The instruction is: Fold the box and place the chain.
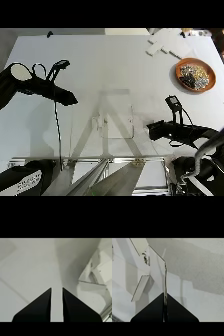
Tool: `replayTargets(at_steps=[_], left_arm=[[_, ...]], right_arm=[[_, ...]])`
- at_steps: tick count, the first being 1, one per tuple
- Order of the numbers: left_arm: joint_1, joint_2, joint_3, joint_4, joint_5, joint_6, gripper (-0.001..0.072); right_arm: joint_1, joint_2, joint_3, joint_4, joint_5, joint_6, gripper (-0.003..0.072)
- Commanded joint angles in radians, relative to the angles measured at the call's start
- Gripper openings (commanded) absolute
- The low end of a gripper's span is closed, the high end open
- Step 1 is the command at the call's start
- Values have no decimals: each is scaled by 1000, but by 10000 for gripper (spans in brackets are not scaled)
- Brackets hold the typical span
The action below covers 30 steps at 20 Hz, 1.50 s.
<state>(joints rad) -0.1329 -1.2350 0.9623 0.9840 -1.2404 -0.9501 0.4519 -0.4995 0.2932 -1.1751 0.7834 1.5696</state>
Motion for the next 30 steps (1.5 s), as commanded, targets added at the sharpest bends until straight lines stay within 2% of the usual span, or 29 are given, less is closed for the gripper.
replayTargets(at_steps=[1,2,5,8,12,15,19,24,26,27,28,29,30], left_arm=[[-1,-19,0,-142,-5,248,249],[-1,-42,0,-191,-37,305,397],[0,-187,0,-356,-133,421,417],[-1,-334,0,-520,-147,506,506],[-42,-413,9,-530,-36,570,515],[-84,-437,52,-517,-2,594,515],[-148,-473,104,-524,-20,634,511],[-179,-496,107,-509,-98,655,506],[-179,-496,107,-497,-118,655,497],[-180,-496,107,-497,-121,655,452],[-183,-496,107,-497,-119,656,358],[-186,-496,107,-497,-118,663,322],[-190,-496,107,-494,-117,676,210]], right_arm=[[4,-6,-1,0,-2,2,8],[4,-6,-1,1,-2,2,8],[4,-6,-1,0,-3,0,8],[4,-6,-1,0,3,0,8],[4,-6,-1,1,6,0,8],[4,-6,-1,1,15,0,8],[4,-6,-1,1,18,1,8],[4,-6,-1,1,18,1,8],[4,-6,-1,1,18,1,8],[4,-6,-1,1,18,1,8],[4,-6,-1,1,18,1,8],[4,-6,-1,1,18,1,8],[4,-6,-1,2,18,2,8]])
